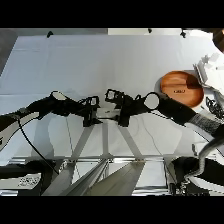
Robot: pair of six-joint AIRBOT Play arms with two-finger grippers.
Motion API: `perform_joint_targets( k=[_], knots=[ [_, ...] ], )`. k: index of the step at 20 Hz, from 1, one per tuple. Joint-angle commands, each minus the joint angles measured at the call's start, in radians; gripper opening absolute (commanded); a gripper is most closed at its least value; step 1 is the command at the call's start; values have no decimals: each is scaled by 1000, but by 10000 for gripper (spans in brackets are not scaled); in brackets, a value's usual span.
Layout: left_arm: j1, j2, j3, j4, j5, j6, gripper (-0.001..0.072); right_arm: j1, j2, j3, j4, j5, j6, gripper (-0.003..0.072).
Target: Fold the box and place the chain.
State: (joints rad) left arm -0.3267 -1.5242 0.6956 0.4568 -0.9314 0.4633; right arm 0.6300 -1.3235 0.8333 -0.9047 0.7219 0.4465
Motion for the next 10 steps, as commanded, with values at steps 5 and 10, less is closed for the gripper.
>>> perform_joint_targets(
  k=[5, 10],
  knots=[
    [1, 0, 0, 0, 0, 0, 213, 0, 63, 1, 0, -3, 51, 664],
    [1, 0, 0, 0, 0, 0, 213, 0, 110, 1, 57, -2, 55, 612]
  ],
)
